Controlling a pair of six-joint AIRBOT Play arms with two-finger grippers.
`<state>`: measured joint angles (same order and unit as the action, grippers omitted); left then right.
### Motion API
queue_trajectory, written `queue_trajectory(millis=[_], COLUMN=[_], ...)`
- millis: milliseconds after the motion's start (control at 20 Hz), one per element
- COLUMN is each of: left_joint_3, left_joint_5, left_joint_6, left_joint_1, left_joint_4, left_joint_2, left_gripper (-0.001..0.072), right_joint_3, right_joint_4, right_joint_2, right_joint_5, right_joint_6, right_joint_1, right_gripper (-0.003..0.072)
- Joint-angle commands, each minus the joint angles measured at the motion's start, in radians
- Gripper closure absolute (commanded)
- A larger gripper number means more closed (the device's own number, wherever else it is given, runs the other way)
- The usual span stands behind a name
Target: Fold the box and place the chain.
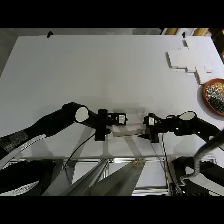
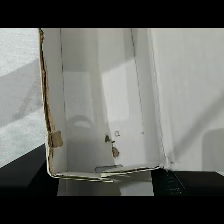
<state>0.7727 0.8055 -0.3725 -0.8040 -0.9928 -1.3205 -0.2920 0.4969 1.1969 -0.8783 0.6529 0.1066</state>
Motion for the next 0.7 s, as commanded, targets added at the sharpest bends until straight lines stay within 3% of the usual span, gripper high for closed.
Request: queue_trajectory(millis=[0, 50, 100, 650], left_joint_3=[0.000, 0.000, 0.000, 0.000], left_joint_5=[-0.032, -0.033, -0.032, -0.117], left_joint_6=[0.010, 0.010, 0.010, 0.013], left_joint_1=[-0.008, -0.009, -0.010, -0.052], left_joint_4=[0.054, 0.066, 0.076, 0.196], left_joint_2=[-0.012, -0.012, -0.012, -0.061], left_gripper=[0.0466, 0.0538, 0.0560, 0.0557], right_joint_3=[-0.001, -0.001, -0.001, -0.001], right_joint_4=[0.000, 0.000, 0.000, 0.000], right_joint_2=[0.000, 0.000, 0.000, 0.000], right_joint_5=[0.000, 0.000, 0.000, 0.000], right_joint_6=[0.000, 0.000, 0.000, 0.000], right_joint_1=[0.000, 0.000, 0.000, 0.000], right_gripper=[0.0225, 0.0225, 0.0225, 0.0225])
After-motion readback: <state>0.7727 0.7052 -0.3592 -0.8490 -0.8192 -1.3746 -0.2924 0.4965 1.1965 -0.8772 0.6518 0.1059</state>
